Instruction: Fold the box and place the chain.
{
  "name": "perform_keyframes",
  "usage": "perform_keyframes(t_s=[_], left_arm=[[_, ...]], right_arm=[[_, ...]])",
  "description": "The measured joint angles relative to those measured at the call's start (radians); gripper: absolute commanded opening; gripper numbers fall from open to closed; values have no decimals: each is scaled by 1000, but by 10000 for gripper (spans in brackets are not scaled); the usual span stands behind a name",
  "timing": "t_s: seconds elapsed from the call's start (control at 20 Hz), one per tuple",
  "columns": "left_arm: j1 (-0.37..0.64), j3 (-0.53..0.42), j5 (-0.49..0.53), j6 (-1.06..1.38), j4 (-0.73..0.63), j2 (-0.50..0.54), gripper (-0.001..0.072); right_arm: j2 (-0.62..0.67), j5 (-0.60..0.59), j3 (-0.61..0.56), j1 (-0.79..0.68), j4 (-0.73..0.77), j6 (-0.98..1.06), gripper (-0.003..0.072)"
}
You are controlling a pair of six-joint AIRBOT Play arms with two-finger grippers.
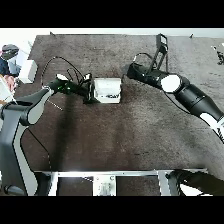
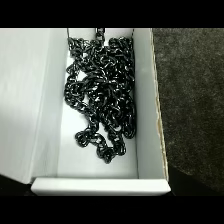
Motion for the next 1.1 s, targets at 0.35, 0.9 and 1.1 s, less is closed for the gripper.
perform_keyframes(t_s=[0.35, 0.9, 1.1], left_arm=[[0, 0, 0, 0, 0, 0, 394], [0, 0, 0, 0, 0, 0, 394], [0, 0, 0, 0, 0, 0, 394]], right_arm=[[9, -34, 69, 97, 5, -2, 9], [-103, 105, 84, 92, -164, 1, 407], [-109, 237, 46, -48, -361, 92, 407]])
